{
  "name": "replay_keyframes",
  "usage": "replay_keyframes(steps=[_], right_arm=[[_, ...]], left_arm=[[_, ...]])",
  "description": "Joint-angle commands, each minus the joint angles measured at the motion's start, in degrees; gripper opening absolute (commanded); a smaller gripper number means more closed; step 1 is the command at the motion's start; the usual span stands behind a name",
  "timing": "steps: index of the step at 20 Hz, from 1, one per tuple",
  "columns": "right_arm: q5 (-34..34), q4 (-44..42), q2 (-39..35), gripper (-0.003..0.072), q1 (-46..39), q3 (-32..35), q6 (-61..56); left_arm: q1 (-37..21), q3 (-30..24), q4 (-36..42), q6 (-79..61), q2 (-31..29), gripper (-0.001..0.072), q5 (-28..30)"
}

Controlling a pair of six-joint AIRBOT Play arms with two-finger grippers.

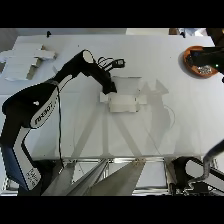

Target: Fold the box and place the chain.

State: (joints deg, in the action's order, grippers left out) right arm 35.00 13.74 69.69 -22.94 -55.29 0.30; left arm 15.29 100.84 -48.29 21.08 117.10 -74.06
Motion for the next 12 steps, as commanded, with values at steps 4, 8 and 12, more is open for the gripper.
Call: replay_keyframes(steps=[4, 8, 12], right_arm=[[0.04, 0.0, -0.04, 0.0626, -0.04, -0.04, -0.02], [0.04, 0.0, -0.04, 0.0626, -0.04, -0.07, -0.02], [0.04, 0.0, -0.04, 0.0626, -0.04, -0.04, -0.02]], left_arm=[[0.02, -0.35, 3.45, -0.33, 1.77, -0.0003, 5.14], [0.04, -0.5, 3.96, -1.99, 2.4, -0.0002, 6.43], [0.02, -0.48, 4.17, -4.96, 2.71, -0.0002, 6.6]])
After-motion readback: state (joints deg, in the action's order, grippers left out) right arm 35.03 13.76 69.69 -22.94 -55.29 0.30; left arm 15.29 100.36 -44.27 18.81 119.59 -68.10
